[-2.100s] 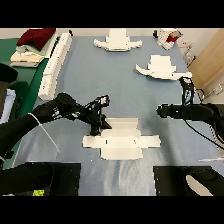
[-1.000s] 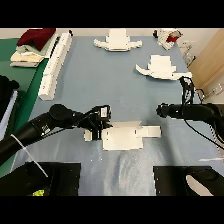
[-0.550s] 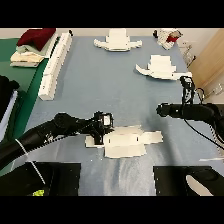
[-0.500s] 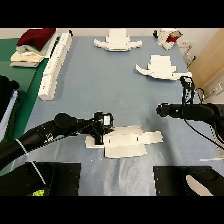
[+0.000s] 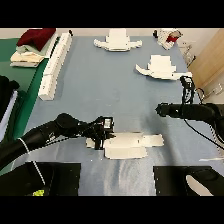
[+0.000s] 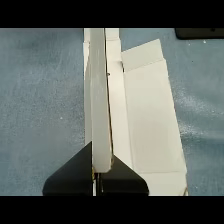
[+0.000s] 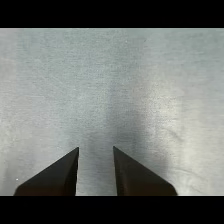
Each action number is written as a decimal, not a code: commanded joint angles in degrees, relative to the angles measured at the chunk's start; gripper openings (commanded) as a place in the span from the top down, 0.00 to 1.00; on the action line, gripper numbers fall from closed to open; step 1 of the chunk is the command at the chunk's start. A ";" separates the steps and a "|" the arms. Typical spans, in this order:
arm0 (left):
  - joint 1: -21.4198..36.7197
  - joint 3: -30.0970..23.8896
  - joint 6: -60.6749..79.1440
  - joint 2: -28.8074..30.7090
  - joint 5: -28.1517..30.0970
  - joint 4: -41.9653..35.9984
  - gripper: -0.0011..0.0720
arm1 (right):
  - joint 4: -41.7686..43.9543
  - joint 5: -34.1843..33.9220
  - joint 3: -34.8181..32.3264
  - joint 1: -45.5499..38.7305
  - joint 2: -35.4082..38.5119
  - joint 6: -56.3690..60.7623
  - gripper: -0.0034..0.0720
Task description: Fold the box.
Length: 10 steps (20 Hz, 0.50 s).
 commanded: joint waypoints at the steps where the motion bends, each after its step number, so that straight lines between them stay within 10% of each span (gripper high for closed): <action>1: 0.02 -0.02 -0.02 -0.42 -0.59 0.74 0.97 | 0.63 -0.13 -0.02 0.04 -0.02 0.00 0.50; 10: 1.77 2.56 -2.78 -0.52 -3.34 0.59 0.97 | 0.61 -0.31 -0.02 0.04 -0.02 0.00 0.50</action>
